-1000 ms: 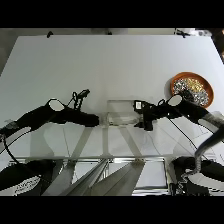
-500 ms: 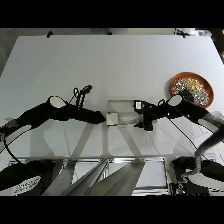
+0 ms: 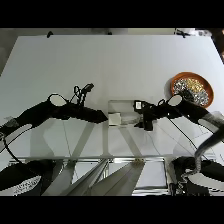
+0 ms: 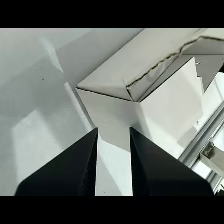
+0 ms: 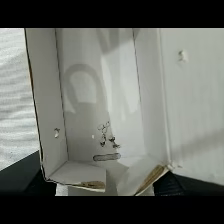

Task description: Fold the box and place the chain.

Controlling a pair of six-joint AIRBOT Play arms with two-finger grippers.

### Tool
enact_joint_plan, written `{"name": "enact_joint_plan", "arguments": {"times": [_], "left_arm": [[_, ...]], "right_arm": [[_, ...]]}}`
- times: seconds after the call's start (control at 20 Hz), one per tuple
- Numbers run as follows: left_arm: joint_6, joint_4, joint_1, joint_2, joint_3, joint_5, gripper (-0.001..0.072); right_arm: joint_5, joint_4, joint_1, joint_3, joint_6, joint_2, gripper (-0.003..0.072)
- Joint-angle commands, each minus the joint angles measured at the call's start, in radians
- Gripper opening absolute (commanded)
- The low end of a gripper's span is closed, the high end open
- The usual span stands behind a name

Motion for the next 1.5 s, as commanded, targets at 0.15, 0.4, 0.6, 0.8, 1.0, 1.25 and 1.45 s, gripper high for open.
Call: {"name": "enact_joint_plan", "arguments": {"times": [0.15,0.4,0.6,0.8,1.0,1.25,1.45], "left_arm": [[0.002,0.001,0.002,0.015,0.001,-0.015,0.0204],[0.0,-0.005,0.011,0.03,0.001,-0.014,0.0206],[0.0,-0.008,0.007,0.031,0.001,-0.013,0.0207],[0.023,-0.002,0.013,0.032,0.001,-0.018,0.0258],[0.034,-0.002,0.014,0.032,0.001,-0.043,0.034],[0.056,0.0,0.018,0.038,0.001,-0.052,0.0343],[0.052,-0.001,0.025,0.041,0.001,-0.059,0.0344]], "right_arm": [[0.0,0.001,0.0,0.0,0.001,0.001,0.0569],[0.0,0.001,0.0,0.0,0.001,0.001,0.0569],[0.0,0.001,0.0,0.0,0.001,0.001,0.0569],[0.0,0.001,0.0,0.0,0.001,0.001,0.0569],[0.0,0.001,0.0,0.0,0.001,0.001,0.0569],[0.0,0.001,0.0,0.0,0.001,0.001,0.0569],[0.0,0.001,0.0,0.0,0.001,0.001,0.0569]]}}
